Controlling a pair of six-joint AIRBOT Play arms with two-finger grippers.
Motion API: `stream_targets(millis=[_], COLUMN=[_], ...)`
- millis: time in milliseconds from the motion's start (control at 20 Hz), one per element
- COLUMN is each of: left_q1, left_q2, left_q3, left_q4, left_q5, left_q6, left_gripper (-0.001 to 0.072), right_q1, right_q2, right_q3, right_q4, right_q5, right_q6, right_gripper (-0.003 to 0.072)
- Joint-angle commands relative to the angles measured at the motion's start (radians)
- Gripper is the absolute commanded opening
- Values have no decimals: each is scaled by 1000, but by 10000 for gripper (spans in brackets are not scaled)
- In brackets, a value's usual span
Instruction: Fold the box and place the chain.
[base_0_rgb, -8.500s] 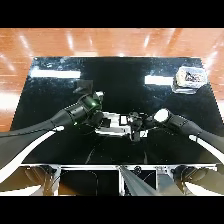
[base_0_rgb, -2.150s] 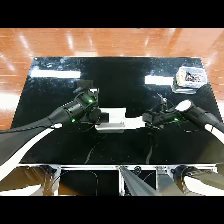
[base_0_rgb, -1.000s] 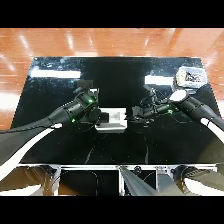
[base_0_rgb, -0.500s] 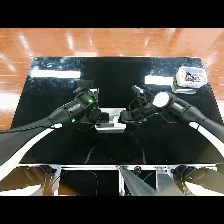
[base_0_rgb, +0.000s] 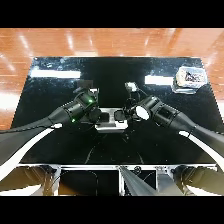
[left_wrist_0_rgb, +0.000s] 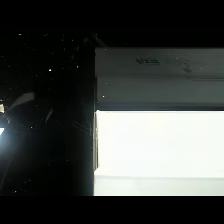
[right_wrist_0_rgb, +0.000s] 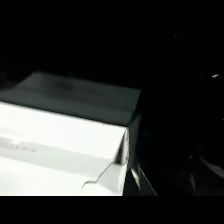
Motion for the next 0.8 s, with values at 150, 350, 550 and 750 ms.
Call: stream_targets(millis=[150,350,550,750], left_q1=[0,0,0,0], left_q2=[-1,-1,-1,-1], left_q3=[0,0,0,0], left_q4=[0,1,1,1], left_q5=[0,0,-1,-1], left_q6=[0,0,0,0], left_gripper=[20,20,19,20], right_q1=[18,18,28,41], right_q2=[-27,-46,-48,-53], right_q3=[10,12,12,12], right_q4=[-49,-37,-18,-22], right_q5=[-1,2,18,12], right_q6=[75,72,45,45], right_gripper=[463,463,466,466])
